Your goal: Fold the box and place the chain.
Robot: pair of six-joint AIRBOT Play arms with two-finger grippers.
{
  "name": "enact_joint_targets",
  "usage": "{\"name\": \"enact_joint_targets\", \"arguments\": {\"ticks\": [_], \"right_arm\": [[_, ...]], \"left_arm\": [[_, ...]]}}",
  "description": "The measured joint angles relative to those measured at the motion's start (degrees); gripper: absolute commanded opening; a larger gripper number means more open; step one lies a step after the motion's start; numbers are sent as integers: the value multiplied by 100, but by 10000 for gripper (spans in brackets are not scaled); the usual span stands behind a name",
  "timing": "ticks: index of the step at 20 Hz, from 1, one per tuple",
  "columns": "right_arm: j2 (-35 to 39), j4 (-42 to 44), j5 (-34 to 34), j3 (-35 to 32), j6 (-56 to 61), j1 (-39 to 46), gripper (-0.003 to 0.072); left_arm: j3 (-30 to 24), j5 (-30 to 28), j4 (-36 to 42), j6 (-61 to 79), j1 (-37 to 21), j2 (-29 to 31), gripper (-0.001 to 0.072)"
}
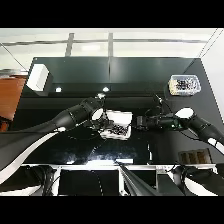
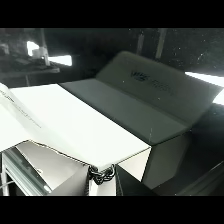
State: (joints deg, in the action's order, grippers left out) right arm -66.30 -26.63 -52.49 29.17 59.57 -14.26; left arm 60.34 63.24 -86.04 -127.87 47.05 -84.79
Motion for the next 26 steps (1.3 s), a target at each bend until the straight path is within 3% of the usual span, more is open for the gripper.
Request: {"name": "enact_joint_targets", "arguments": {"ticks": [14, 16, 26], "right_arm": [[2, -57, 13, 72, 2, 0, 214], [2, -66, 24, 72, 2, 0, 331], [2, -68, -48, 72, 0, 0, 301]], "left_arm": [[0, 0, 4, -2, 0, 0, 31], [0, 0, 4, -2, 0, 0, 31], [0, 7, 0, -4, 0, 0, 31]]}}
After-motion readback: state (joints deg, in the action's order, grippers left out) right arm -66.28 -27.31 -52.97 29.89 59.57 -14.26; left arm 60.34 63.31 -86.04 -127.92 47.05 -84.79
